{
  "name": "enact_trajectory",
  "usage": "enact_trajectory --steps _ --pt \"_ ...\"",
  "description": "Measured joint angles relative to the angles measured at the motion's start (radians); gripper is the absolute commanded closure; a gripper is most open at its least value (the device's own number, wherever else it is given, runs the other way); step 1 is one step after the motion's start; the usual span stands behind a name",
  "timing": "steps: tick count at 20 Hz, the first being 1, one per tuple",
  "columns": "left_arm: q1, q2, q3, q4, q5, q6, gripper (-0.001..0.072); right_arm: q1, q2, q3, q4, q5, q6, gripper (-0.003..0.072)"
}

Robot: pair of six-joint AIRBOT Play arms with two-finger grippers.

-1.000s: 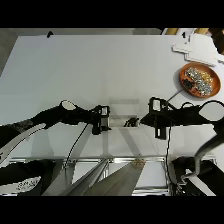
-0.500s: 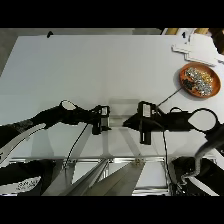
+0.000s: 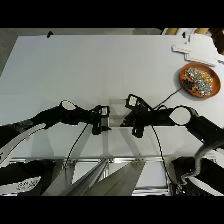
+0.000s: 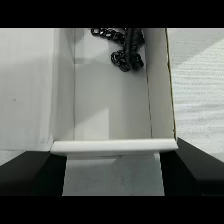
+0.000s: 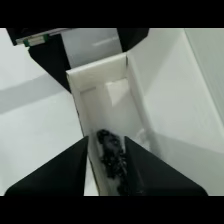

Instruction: Fold the box and place the chain.

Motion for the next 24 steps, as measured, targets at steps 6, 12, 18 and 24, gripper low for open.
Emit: enact_trajectory --steps 6,12,18,24 --pt "0.000 0.000 0.000 0.000 0.000 0.000 0.0662 -0.072 0.087 0.000 -0.119 -0.010 0.016 0.0415" --pt "0.000 0.000 0.000 0.000 0.000 0.000 0.0662 -0.267 0.154 0.000 -0.350 0.010 0.014 0.0416" --pt "0.000 0.000 0.000 0.000 0.000 0.000 0.0662 -0.350 0.041 -0.001 -0.438 0.041 -0.161 0.0417" --pt "0.000 0.000 0.000 0.000 0.000 0.000 0.0662 -0.347 -0.119 -0.001 -0.423 0.045 -0.360 0.0464"
